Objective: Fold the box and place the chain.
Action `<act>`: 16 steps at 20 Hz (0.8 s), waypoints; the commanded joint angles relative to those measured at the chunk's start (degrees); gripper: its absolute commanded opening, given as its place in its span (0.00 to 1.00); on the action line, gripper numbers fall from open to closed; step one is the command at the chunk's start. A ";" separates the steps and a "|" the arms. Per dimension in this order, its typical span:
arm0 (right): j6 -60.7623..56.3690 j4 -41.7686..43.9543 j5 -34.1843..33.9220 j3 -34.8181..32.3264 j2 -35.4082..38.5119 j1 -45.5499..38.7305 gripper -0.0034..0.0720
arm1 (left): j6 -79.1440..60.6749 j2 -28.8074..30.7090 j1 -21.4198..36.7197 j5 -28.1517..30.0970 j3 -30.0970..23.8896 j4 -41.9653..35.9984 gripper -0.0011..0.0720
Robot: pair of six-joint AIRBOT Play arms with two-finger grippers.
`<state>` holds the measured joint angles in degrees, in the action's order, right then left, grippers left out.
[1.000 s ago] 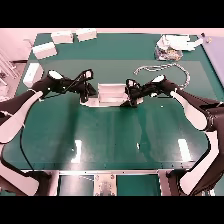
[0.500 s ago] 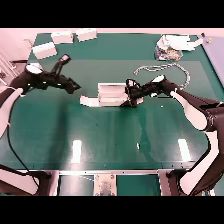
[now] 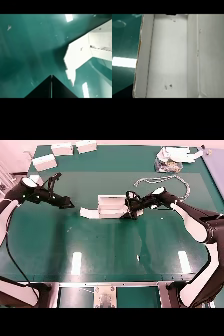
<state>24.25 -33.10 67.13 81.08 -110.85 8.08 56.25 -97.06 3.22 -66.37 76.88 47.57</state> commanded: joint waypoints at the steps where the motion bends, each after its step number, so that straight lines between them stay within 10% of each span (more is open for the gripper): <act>1: 0.00 0.00 0.02 0.00 0.04 0.00 0.82 | 4.39 -2.43 -0.33 -3.13 -0.24 0.20 0.04; 16: 0.00 0.00 0.02 0.00 0.04 0.00 0.81 | -3.37 -6.10 -10.78 -4.20 4.72 -10.78 0.04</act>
<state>24.25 -33.10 67.13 81.08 -110.85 8.05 54.30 -103.07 -6.42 -69.60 79.26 38.48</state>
